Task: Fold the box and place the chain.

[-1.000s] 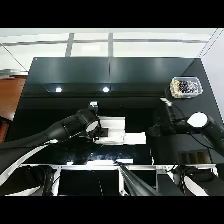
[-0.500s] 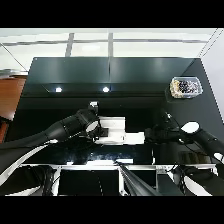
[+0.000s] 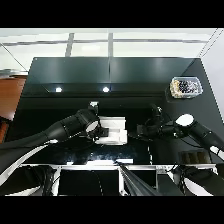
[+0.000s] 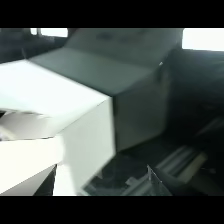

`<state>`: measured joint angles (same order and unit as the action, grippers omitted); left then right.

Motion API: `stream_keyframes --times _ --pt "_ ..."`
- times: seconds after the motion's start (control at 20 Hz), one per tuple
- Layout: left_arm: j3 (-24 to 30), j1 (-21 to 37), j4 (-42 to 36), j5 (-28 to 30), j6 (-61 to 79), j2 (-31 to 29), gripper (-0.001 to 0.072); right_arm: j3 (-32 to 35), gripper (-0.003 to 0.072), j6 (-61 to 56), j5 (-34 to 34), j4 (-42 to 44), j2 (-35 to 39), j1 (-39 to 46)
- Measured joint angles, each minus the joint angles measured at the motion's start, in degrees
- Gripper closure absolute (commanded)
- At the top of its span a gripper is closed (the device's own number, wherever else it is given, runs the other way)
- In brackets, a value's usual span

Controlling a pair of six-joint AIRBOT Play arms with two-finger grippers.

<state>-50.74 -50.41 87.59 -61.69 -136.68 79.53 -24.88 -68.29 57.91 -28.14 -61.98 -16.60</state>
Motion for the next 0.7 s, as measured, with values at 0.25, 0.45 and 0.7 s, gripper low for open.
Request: stream_keyframes --times 0.25,0.45,0.7 --pt "0.00 0.00 0.02 -0.04 0.00 0.00 0.0679 -2.36 0.0219 -0.55 -1.14 0.28 -0.09 -4.96" --pt "0.00 0.00 0.09 -0.13 -0.02 0.00 0.0679 -2.84 0.0219 -3.06 -3.32 0.07 -0.09 -7.37" --pt "0.00 0.00 0.22 -0.22 -0.02 0.00 0.0679 -3.19 0.0219 -9.97 -8.52 -1.57 -0.09 -12.72"
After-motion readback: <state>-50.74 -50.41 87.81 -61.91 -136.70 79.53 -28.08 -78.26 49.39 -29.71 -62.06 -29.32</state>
